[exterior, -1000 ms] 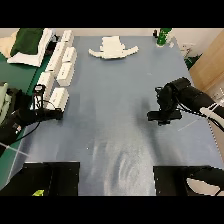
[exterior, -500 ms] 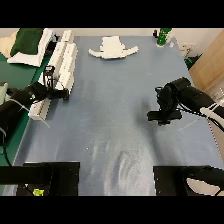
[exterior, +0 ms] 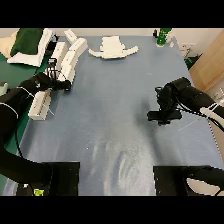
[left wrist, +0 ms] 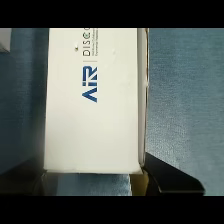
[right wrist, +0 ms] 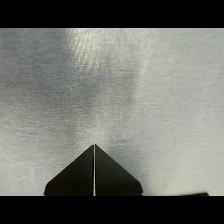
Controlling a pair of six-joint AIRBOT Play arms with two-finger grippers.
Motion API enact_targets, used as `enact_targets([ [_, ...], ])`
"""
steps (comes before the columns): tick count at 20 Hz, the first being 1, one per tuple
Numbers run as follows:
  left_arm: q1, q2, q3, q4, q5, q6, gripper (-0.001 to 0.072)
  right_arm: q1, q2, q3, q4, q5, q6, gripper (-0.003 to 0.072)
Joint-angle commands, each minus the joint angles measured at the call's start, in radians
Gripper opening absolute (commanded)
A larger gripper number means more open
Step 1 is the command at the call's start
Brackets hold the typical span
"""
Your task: Fold the box.
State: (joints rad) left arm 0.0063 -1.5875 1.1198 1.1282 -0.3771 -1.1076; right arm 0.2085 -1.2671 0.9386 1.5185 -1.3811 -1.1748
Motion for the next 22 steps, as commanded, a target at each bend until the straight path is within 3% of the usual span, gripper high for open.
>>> enact_targets([
  [1, 0.002, -0.013, 0.016, 0.002, 0.0, 0.001, 0.0441, 0.001, 0.0, 0.001, 0.001, 0.0, 0.0, 0.0007],
  [14, 0.008, -0.018, 0.016, 0.001, 0.027, -0.008, 0.0441, 0.001, 0.0, 0.001, 0.001, 0.0, 0.0, 0.0007],
  [21, 0.033, -0.063, 0.016, 0.002, -0.04, -0.011, 0.0444, 0.001, 0.0, 0.001, 0.0, 0.0, 0.0, 0.0007],
  [22, 0.032, -0.064, 0.016, 0.002, -0.046, -0.01, 0.0499, 0.001, 0.0, 0.001, 0.0, 0.0, 0.0, 0.0007],
])
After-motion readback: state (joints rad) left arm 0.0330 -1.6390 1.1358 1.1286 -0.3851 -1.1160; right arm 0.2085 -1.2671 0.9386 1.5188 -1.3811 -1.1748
